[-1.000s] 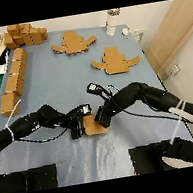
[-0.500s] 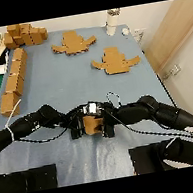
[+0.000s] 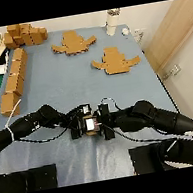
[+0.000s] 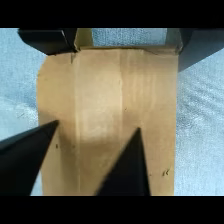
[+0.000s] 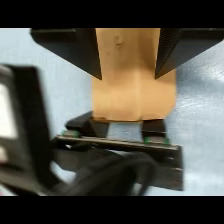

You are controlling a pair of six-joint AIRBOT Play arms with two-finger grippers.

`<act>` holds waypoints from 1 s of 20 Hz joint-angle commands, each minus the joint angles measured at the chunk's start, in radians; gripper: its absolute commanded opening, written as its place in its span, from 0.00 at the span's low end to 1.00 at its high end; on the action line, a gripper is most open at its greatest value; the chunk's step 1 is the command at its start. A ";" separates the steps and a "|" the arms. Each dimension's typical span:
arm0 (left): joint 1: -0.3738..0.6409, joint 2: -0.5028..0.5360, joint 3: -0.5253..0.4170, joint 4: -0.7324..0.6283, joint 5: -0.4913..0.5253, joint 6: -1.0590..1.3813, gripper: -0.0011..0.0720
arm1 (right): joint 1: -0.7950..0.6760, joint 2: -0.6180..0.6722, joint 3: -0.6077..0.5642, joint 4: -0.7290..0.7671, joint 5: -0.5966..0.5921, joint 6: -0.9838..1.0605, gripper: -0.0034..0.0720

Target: Fold the box.

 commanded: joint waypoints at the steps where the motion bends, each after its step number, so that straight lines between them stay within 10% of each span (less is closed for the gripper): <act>1: 0.000 -0.001 0.001 0.000 0.000 0.000 0.73 | 0.076 0.001 -0.027 -0.177 0.035 0.142 0.74; 13: 0.000 -0.001 0.001 0.000 0.000 0.000 0.73 | 0.112 0.007 -0.061 -0.348 0.120 0.235 0.70; 20: 0.000 -0.001 0.001 0.000 0.000 0.000 0.73 | 0.119 0.034 -0.061 -0.347 0.061 0.274 0.39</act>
